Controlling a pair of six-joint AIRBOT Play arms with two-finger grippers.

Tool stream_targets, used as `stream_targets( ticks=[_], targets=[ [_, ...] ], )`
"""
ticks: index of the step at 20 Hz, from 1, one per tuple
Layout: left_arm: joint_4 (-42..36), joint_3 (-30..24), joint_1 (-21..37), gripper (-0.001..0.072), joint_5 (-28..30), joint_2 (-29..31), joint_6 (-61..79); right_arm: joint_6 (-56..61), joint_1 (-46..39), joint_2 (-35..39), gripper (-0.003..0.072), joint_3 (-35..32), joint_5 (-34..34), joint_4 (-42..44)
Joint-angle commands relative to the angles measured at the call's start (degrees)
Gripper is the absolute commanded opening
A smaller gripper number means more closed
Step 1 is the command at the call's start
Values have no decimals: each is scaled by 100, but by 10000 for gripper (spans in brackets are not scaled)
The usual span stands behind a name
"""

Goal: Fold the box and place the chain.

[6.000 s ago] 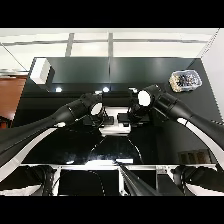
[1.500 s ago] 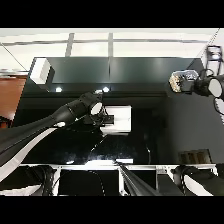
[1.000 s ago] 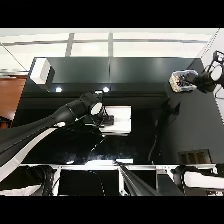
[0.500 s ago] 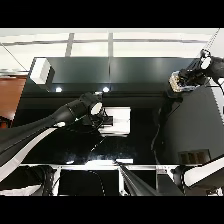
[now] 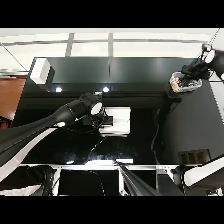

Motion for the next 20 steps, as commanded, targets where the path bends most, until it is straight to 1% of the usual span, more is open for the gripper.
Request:
stream_targets(
  ticks=[1,2,5,7,9,12,15,17,20],
  targets=[
    [0,2,0,29,4,2,0,-688,0,660,19,177,673,103],
    [2,2,2,29,2,2,0,-990,0,929,19,177,828,348],
    [2,2,2,29,7,2,0,-1711,7,1781,19,170,1296,1486],
    [2,2,2,29,33,2,0,-1899,105,2299,18,170,1528,1792],
    [2,2,2,29,55,2,0,-2009,251,2817,18,170,1528,1937],
    [2,2,0,29,109,2,0,-2026,273,3447,14,173,1250,2356],
    [2,2,2,29,131,2,0,-2026,273,3910,13,173,1373,2896],
    [2,2,2,29,136,2,0,-2033,273,4085,12,173,1655,3237],
    [2,2,2,29,144,2,0,-2297,282,4144,11,170,2173,4022]
  ],
)
